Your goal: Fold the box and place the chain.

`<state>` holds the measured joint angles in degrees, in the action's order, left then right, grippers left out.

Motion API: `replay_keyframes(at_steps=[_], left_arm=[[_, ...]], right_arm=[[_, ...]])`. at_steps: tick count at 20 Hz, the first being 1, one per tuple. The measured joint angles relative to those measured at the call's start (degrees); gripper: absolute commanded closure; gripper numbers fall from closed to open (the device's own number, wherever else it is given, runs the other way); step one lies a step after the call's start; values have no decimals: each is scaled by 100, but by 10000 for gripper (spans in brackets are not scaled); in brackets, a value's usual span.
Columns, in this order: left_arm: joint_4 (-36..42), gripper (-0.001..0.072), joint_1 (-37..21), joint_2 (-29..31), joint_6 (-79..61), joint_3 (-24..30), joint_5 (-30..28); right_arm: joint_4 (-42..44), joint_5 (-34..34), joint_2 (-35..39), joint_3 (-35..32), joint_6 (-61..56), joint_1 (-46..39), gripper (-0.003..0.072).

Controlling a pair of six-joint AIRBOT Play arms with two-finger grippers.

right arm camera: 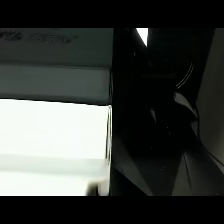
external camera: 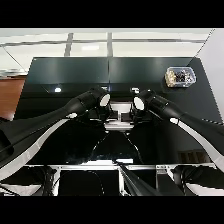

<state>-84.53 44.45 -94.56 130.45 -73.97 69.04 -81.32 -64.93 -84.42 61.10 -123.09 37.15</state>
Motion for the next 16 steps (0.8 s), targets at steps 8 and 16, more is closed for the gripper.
replay_keyframes(at_steps=[8, 16], left_arm=[[0, 682, -2, 0, -20, 0, 20], [-2, 682, -2, -2, -20, 0, 39]], right_arm=[[39, 116, -7, 2, -26, 0, 458], [-151, 116, 0, 7, -33, -2, 242]])
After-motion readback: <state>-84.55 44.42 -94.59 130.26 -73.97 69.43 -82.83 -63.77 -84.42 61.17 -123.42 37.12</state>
